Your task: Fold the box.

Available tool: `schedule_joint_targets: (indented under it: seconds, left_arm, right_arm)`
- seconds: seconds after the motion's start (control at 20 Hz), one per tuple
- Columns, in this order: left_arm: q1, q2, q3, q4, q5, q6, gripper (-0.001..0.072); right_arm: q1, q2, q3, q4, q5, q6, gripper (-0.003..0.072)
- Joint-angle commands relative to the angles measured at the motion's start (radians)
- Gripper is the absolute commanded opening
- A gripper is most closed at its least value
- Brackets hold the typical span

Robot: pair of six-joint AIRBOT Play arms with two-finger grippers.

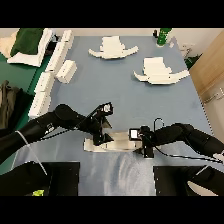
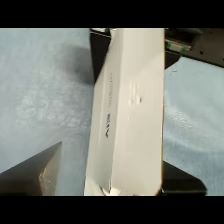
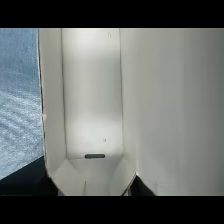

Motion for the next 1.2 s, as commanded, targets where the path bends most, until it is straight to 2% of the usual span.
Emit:
schedule_joint_targets:
  seconds: [0.0,0.15,0.2,0.25,0.35,0.4,0.5,0.6,0.75,0.95,1.05,1.15]
  left_arm:
    - [0.031,0.107,0.002,0.200,-0.001,-0.296,0.0624]
    - [0.077,0.240,0.002,0.351,-0.093,-0.570,0.0612]
    - [0.087,0.276,0.002,0.390,-0.148,-0.668,0.0511]
    - [0.090,0.299,0.002,0.411,-0.206,-0.743,0.0368]
    - [0.078,0.310,0.001,0.400,-0.332,-0.834,0.0012]
    - [0.055,0.301,-0.001,0.380,-0.377,-0.881,0.0015]
    - [-0.025,0.270,-0.002,0.316,-0.370,-1.012,0.0014]
    - [-0.141,0.227,0.000,0.195,-0.233,-1.064,0.0014]
    - [-0.274,0.154,0.000,0.061,0.068,-1.070,0.0015]
    - [-0.263,0.087,0.012,0.027,0.311,-1.125,0.0014]
    - [-0.216,0.061,0.012,0.035,0.344,-1.162,0.0014]
    - [-0.160,0.026,0.012,0.065,0.332,-1.203,0.0014]
  right_arm:
    - [0.001,-0.001,0.000,0.000,0.000,0.000,0.0457]
    - [0.001,-0.001,0.000,0.000,0.000,0.000,0.0456]
    - [0.001,-0.001,0.000,0.000,0.000,0.000,0.0457]
    - [0.001,-0.001,0.000,0.000,0.000,0.000,0.0457]
    - [0.001,-0.001,0.000,0.000,0.000,0.000,0.0457]
    - [0.001,-0.001,0.000,0.000,0.000,0.000,0.0457]
    - [0.001,-0.001,0.000,0.000,0.000,0.000,0.0457]
    - [0.001,-0.001,0.000,0.000,0.000,0.000,0.0457]
    - [0.001,-0.001,0.000,0.000,0.000,0.000,0.0457]
    - [0.001,-0.001,0.000,0.000,0.000,0.000,0.0457]
    - [0.001,-0.001,0.000,0.000,0.000,0.000,0.0457]
    - [0.001,-0.001,0.000,0.000,0.000,0.000,0.0457]
